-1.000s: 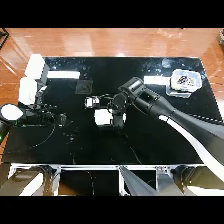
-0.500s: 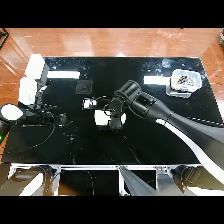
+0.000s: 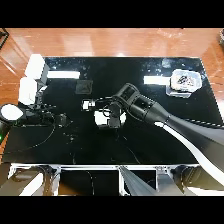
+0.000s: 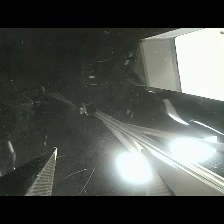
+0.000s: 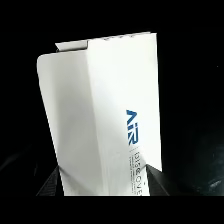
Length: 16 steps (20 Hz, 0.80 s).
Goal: Fold the box and place the chain.
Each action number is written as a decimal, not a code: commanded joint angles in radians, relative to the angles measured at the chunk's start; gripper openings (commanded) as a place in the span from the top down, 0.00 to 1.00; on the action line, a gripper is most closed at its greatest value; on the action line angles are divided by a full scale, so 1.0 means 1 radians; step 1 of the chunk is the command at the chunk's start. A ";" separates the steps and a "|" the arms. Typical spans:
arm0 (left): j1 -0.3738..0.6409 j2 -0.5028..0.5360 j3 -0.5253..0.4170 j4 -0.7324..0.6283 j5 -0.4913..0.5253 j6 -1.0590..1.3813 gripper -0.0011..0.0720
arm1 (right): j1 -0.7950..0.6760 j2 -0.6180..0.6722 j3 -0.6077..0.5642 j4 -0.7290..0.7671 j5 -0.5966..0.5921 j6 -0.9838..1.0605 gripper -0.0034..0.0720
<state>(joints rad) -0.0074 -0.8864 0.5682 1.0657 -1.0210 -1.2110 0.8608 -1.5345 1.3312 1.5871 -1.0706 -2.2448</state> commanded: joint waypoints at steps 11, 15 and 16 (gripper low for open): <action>0.001 -0.001 0.000 0.000 0.001 0.001 0.14 | 0.002 0.014 -0.009 -0.021 0.021 -0.010 0.51; 0.001 -0.001 0.000 0.000 0.001 0.000 0.14 | 0.002 0.025 -0.009 -0.029 0.018 -0.010 0.75; 0.001 -0.001 0.000 0.000 0.000 0.000 0.14 | 0.002 0.026 -0.009 -0.029 0.015 -0.010 0.87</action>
